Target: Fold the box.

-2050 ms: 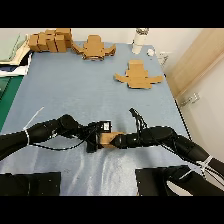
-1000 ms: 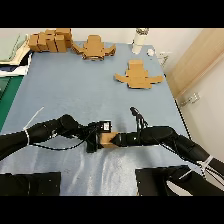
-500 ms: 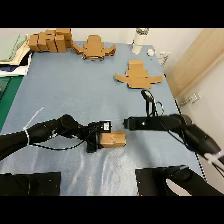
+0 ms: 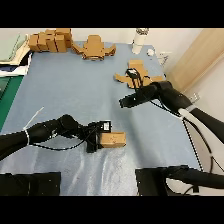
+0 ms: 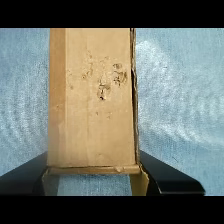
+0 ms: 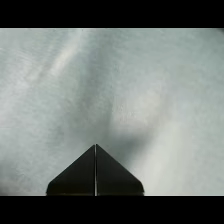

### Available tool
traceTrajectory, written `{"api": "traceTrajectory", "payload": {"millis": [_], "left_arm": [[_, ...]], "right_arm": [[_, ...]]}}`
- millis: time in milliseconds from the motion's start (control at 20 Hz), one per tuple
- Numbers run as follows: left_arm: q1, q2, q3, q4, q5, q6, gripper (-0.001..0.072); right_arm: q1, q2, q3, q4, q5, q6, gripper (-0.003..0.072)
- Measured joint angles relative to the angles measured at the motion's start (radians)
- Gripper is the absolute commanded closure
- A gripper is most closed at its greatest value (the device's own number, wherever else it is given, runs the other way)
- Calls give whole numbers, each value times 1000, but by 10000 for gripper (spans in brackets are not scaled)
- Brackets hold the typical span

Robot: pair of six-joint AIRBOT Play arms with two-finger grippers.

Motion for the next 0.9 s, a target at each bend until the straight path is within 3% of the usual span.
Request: {"api": "traceTrajectory", "payload": {"millis": [300, 900], "left_arm": [[0, 0, 0, 0, 1, 0, 298], [4, 18, 10, 1, 6, -95, 298]], "right_arm": [[0, -136, 82, 0, 10, -113, 681], [0, -164, 98, 22, 18, -137, 682]]}}
